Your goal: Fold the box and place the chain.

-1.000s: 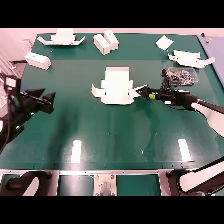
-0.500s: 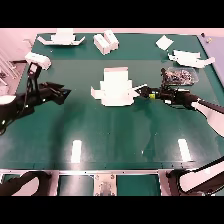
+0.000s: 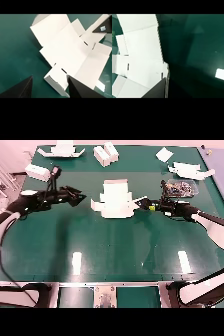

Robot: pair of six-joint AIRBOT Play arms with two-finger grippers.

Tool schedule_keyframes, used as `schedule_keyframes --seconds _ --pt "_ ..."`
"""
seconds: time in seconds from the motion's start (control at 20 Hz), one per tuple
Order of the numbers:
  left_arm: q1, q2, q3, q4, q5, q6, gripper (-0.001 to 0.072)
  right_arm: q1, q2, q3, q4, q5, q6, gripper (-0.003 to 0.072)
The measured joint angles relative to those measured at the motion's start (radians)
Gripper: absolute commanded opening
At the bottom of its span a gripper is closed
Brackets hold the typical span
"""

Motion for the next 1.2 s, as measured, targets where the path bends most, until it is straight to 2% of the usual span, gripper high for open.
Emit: schedule_keyframes --seconds 0.3,0.65,0.85,1.2 --pt "-0.038 -0.227 0.253 0.035 -0.071 -0.130 0.0494 0.000 0.000 0.000 0.000 0.000 0.000 0.0007" --pt "-0.044 -0.406 0.493 0.081 -0.182 -0.288 0.0494 0.000 0.000 0.000 0.000 0.001 0.000 0.0006" --pt "-0.051 -0.479 0.584 0.089 -0.226 -0.348 0.0494 0.000 0.000 0.000 0.000 0.003 0.000 0.0007" --pt "-0.114 -0.565 0.674 0.120 -0.262 -0.400 0.0494 0.000 0.000 0.000 0.000 0.003 0.000 0.0007"
